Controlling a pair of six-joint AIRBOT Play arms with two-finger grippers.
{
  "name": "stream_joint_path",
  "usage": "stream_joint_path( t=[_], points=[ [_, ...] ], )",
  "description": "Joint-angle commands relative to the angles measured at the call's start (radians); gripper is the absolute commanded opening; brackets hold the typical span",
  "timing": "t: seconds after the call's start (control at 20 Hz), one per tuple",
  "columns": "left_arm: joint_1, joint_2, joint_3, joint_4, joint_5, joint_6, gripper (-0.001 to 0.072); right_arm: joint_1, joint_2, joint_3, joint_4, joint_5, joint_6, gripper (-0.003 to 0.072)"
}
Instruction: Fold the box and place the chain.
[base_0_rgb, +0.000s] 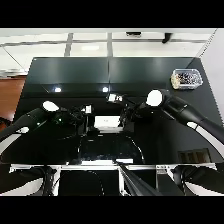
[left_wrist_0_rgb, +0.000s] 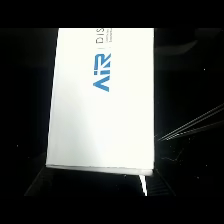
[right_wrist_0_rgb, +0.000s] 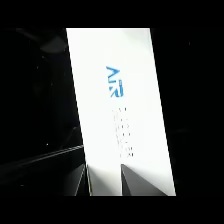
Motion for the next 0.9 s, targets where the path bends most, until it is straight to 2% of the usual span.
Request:
stream_joint_path(
  t=[0.0, 0.05, 0.1, 0.15, 0.25, 0.35, 0.45, 0.55, 0.85],
  points=[
    [0.0, -0.001, 0.0, 0.0, 0.001, -0.001, 0.0382, -0.036, 0.061, 0.001, 0.008, 0.086, 0.312, 0.0254],
    [0.0, -0.001, 0.0, 0.0, 0.002, -0.001, 0.0382, -0.051, 0.068, 0.001, 0.008, 0.135, 0.417, 0.0247],
    [0.0, -0.001, 0.0, 0.0, 0.002, -0.001, 0.0382, -0.061, 0.068, -0.002, 0.008, 0.187, 0.492, 0.011],
    [0.0, -0.001, 0.0, 0.0, 0.002, -0.001, 0.0382, -0.061, 0.068, -0.013, 0.016, 0.217, 0.544, 0.0012],
    [0.0, -0.001, 0.0, 0.0, 0.002, -0.001, 0.0382, -0.056, 0.068, -0.067, 0.145, 0.172, 0.563, 0.0015],
    [0.0, -0.001, 0.0, 0.0, 0.001, -0.001, 0.0382, -0.051, 0.066, -0.124, 0.313, 0.034, 0.563, 0.0015],
    [0.0, -0.001, 0.0, 0.0, 0.002, -0.001, 0.0382, -0.048, 0.058, -0.153, 0.41, -0.093, 0.563, 0.0015],
    [0.0, -0.001, 0.0, 0.0, 0.002, -0.001, 0.0382, -0.047, 0.033, -0.157, 0.433, -0.143, 0.563, 0.0015],
    [0.0, -0.001, 0.0, 0.0, 0.002, -0.001, 0.0383, -0.047, -0.07, -0.159, 0.381, -0.151, 0.568, 0.0015]
  ],
)
